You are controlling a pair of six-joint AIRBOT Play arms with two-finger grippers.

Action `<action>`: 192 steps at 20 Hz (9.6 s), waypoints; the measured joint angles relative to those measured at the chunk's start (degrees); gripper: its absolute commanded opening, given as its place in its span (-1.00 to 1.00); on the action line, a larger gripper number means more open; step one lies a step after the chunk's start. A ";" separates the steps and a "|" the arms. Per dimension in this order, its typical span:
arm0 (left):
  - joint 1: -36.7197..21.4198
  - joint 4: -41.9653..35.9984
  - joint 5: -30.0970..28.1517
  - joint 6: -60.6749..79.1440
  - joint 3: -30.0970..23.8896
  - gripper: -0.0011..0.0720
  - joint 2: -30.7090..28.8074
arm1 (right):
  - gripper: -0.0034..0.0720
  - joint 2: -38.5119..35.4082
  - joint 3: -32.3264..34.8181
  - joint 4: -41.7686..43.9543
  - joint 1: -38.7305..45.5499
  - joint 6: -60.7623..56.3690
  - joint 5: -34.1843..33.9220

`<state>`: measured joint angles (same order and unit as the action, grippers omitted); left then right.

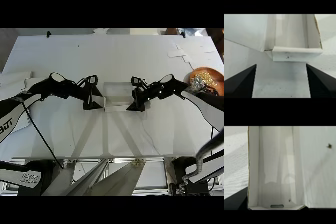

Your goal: Fold the box and place the chain.

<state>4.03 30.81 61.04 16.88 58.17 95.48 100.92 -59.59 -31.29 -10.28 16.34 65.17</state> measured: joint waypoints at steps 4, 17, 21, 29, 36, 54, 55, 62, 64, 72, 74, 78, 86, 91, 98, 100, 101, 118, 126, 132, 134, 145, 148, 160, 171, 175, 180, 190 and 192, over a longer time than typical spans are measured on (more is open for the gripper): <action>-0.31 -1.25 1.51 2.45 0.00 0.98 0.20 | 0.19 0.00 0.00 0.00 0.00 0.00 0.00; 3.21 -4.26 1.77 3.48 0.00 0.97 1.68 | 0.19 0.00 0.00 -0.09 0.04 0.09 0.13; 4.68 -6.73 -0.28 3.28 -0.02 0.97 2.93 | 0.19 0.00 0.00 -0.02 0.07 -0.13 0.04; 5.64 -6.16 -2.97 2.25 -0.02 0.36 3.67 | 0.19 0.00 0.00 0.04 0.07 -0.07 -0.11; 5.68 -5.35 -2.80 2.19 0.00 0.36 3.67 | 0.19 0.00 0.00 0.02 0.04 -0.02 -0.09; 5.68 -4.96 -2.27 2.21 0.00 0.36 3.67 | 0.89 -0.07 0.02 1.40 0.00 0.15 -0.04; 5.68 -5.03 -2.32 2.19 -0.02 0.36 3.67 | 0.89 -0.26 0.02 1.25 0.04 0.15 -0.13; 5.68 -4.98 -2.38 2.23 -0.02 0.36 3.67 | 0.83 -6.10 0.02 -9.16 0.07 -2.29 -0.11; 5.68 -4.98 -2.40 2.23 -0.02 0.36 3.67 | 0.83 -8.81 0.02 -14.43 0.07 -5.68 -0.13; 5.70 -5.05 -2.49 2.21 -0.02 0.36 3.67 | -0.88 -18.29 0.02 -26.36 0.07 -20.90 6.86; 5.70 -5.05 -2.49 2.21 -0.02 0.36 3.67 | -0.88 -19.32 0.02 -21.31 0.00 -22.36 10.32; 5.70 -5.05 -2.51 2.19 -0.02 0.36 3.67 | -0.90 -20.04 0.02 -8.35 -1.38 -24.46 7.28; 5.70 -5.07 -2.54 2.03 -0.02 0.36 3.67 | -0.89 -13.22 0.02 1.92 -6.75 -33.42 -18.18; 5.68 -5.09 -2.47 2.05 -0.02 0.36 3.67 | -0.89 -9.53 -0.04 1.92 -7.30 -36.61 -19.08; 5.70 -5.07 -2.64 2.23 -0.02 0.36 3.67 | -0.89 -16.20 -0.04 0.90 -6.73 -37.13 -16.09; 5.70 -5.07 -2.62 2.23 -0.02 0.36 3.67 | -0.89 -19.80 -0.04 -1.33 -6.16 -37.00 -14.19; 5.70 -5.07 -2.62 2.23 -0.02 0.36 3.67 | -0.89 -21.49 -0.04 -3.04 -5.88 -36.92 -12.68; 5.70 -5.07 -2.51 2.19 -0.02 0.36 3.67 | 0.22 -18.84 3.82 -29.86 -3.19 -21.07 -11.82; 5.70 -5.07 -2.51 2.16 -0.02 0.36 3.67 | 0.15 -14.95 3.93 -23.28 -4.15 -10.93 -11.89; 5.70 -5.05 -2.51 2.19 -0.02 0.36 3.67 | -0.20 -13.97 3.93 -21.94 -4.96 -9.86 -9.84; 5.70 -5.05 -2.49 2.19 -0.02 0.36 3.67 | -0.22 -13.86 3.93 -20.63 -5.07 -9.77 -9.44; 5.66 -5.05 -2.54 2.03 -0.02 0.36 3.67 | 0.60 -13.20 3.96 -11.74 -5.14 -9.64 -9.73; 5.66 -5.05 -2.69 2.05 -0.02 0.36 3.67 | 0.64 -12.11 3.96 -9.88 -5.90 -9.84 -10.21; 5.66 -5.49 -2.78 2.05 -0.02 0.36 3.67 | -0.88 -13.66 4.02 -3.30 -8.85 -10.54 -10.45; 5.75 -5.01 -2.51 2.23 -0.04 0.36 3.72 | -0.88 -24.92 3.96 0.94 -8.87 -13.11 -8.98; 5.75 -5.03 -2.51 2.21 -0.04 0.36 3.72 | -0.88 -26.60 3.96 1.11 -8.48 -15.32 -7.96; 5.75 -5.05 -2.51 2.19 -0.07 0.36 3.72 | -0.89 -31.61 3.96 -0.57 -3.82 -19.96 -6.95; 5.75 -5.07 -2.51 2.16 -0.07 0.36 3.72 | -0.89 -34.56 3.96 -18.03 11.17 -37.97 -3.82; 5.77 -5.07 -2.51 2.19 -0.04 0.36 3.72 | -0.89 -33.70 3.96 -19.08 12.52 -39.17 -3.67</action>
<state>9.80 25.74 58.52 19.07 58.13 99.20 67.22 -55.64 -50.37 2.24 -22.83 61.49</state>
